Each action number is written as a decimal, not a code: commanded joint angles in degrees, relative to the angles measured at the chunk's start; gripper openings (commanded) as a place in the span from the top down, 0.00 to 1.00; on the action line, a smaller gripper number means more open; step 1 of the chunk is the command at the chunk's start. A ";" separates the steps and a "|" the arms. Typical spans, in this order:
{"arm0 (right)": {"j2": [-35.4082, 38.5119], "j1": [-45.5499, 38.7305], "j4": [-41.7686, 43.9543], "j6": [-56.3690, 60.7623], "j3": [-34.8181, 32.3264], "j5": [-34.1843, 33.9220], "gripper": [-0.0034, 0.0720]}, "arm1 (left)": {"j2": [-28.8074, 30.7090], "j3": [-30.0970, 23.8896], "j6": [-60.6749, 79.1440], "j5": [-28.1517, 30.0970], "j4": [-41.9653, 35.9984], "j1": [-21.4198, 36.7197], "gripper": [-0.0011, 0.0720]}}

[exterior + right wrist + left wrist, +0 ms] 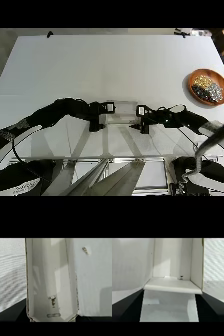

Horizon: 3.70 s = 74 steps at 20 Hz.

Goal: Fold the box and place the chain.

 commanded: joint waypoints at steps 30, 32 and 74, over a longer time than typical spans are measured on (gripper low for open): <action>0.04 0.00 -0.04 -0.02 0.00 0.09 0.50 | -2.86 -0.02 0.09 -1.31 -5.20 -4.50 0.29; 0.04 0.02 -0.04 -0.02 0.00 0.09 0.50 | -2.80 -0.02 0.09 0.24 -5.40 -5.55 0.29; 0.04 0.00 -0.04 -0.02 0.00 0.09 0.50 | -4.24 -2.89 0.09 -2.99 -13.51 -6.40 0.80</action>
